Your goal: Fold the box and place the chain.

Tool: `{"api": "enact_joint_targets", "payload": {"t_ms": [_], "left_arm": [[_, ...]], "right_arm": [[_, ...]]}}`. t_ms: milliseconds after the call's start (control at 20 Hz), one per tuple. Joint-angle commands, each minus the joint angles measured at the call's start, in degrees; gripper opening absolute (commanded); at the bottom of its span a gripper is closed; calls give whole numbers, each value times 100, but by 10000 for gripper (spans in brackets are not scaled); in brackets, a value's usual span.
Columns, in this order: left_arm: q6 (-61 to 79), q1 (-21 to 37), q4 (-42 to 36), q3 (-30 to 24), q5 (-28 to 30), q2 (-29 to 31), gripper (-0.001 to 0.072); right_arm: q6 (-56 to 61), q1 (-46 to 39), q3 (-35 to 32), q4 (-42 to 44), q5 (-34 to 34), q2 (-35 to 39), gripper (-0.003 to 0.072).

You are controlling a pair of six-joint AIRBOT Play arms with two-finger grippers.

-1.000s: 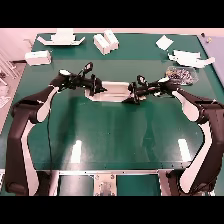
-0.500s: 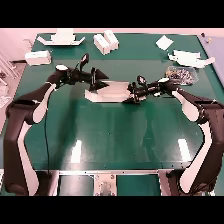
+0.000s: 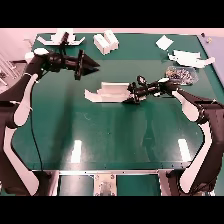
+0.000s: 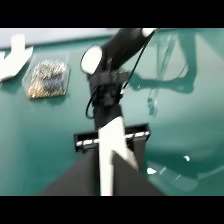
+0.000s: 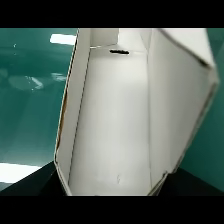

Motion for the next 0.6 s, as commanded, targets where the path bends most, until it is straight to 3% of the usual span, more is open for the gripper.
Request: {"api": "enact_joint_targets", "payload": {"t_ms": [0,150,550], "left_arm": [[-151,96,-498,35,-815,109,48],[-811,94,-339,33,-634,118,15],[-1213,-98,769,-109,1145,804,13]], "right_arm": [[2,-2,0,2,0,-2,544],[2,-2,0,2,0,-2,544],[2,-2,0,4,0,-2,544]]}}
